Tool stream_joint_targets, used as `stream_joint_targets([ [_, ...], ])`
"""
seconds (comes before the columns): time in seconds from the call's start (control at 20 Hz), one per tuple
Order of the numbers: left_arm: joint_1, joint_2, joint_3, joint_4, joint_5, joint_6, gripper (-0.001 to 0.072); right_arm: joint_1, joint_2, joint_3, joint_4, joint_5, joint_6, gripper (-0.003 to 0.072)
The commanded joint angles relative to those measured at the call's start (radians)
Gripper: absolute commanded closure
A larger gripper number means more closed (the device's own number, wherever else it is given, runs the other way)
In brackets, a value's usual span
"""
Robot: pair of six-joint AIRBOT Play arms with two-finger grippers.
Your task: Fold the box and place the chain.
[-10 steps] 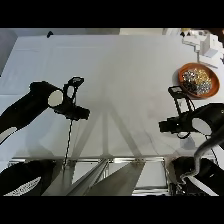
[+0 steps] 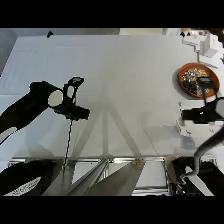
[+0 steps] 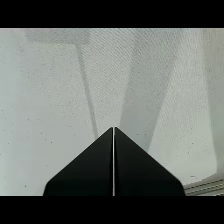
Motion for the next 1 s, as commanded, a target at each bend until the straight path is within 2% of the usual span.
stream_joint_targets([
  [0.0,-0.001,0.001,0.0,0.0,0.0,0.0,0.07,-0.349,-0.016,0.044,-0.126,-0.084,-0.203,0.0652],
  [0.05,-0.001,0.001,0.0,-0.001,0.0,0.0,0.07,-0.418,-0.018,0.045,-0.108,-0.145,-0.198,0.0491],
  [0.1,-0.001,0.001,0.0,-0.001,0.0,0.0,0.07,-0.463,-0.03,0.047,-0.112,-0.187,-0.2,0.0272],
  [0.15,-0.001,0.001,0.0,0.0,0.0,0.0,0.07,-0.492,-0.058,0.059,-0.133,-0.209,-0.2,0.0146],
  [0.3,-0.001,0.001,0.0,-0.001,0.0,0.0,0.07,-0.567,-0.227,0.174,-0.152,-0.183,-0.207,0.0133],
  [0.5,-0.001,0.001,0.0,-0.003,0.0,0.0,0.07,-0.652,-0.499,0.418,-0.128,-0.042,-0.264,0.0132],
  [0.75,-0.001,0.001,0.0,-0.005,0.0,0.0,0.07,-0.673,-0.668,0.437,-0.157,0.01,-0.408,0.0152],
  [0.95,-0.001,0.001,0.0,-0.005,0.0,0.0,0.07,-0.731,-0.751,0.437,-0.162,0.074,-0.447,0.0167],
])
